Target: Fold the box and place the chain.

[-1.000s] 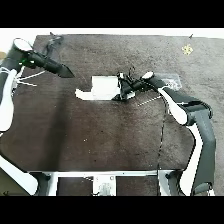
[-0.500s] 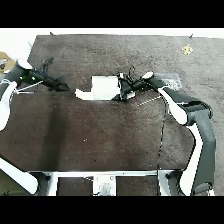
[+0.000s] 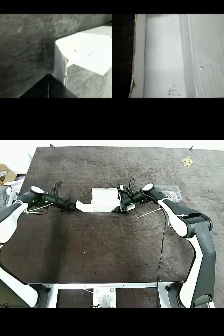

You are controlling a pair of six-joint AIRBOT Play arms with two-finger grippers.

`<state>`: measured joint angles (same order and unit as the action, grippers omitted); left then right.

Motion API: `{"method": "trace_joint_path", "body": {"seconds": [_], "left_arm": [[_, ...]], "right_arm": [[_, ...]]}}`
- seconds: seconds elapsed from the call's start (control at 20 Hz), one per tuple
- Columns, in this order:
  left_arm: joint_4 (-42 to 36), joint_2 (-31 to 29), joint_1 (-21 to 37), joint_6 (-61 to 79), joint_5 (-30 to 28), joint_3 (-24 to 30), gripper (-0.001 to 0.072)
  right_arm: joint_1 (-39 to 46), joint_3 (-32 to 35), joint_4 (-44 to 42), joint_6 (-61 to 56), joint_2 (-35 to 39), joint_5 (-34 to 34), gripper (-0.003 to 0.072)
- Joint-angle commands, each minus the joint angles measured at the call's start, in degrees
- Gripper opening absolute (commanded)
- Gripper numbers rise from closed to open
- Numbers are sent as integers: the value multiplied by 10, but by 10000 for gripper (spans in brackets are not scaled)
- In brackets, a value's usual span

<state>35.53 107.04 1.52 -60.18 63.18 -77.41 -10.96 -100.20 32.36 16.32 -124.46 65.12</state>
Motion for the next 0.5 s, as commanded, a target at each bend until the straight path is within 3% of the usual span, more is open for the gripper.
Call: {"method": "trace_joint_path", "body": {"seconds": [0.0, 0.4, 0.45], "left_arm": [[-46, 6, -18, 28, -12, 4, 10], [-151, 5, -20, 83, 40, -23, 23], [-150, 5, -22, 82, 44, -29, 222]], "right_arm": [[0, 0, 0, 0, 0, 0, 438], [0, 0, 0, 0, 0, 0, 437], [0, 0, 0, 0, 0, 0, 438]]}}
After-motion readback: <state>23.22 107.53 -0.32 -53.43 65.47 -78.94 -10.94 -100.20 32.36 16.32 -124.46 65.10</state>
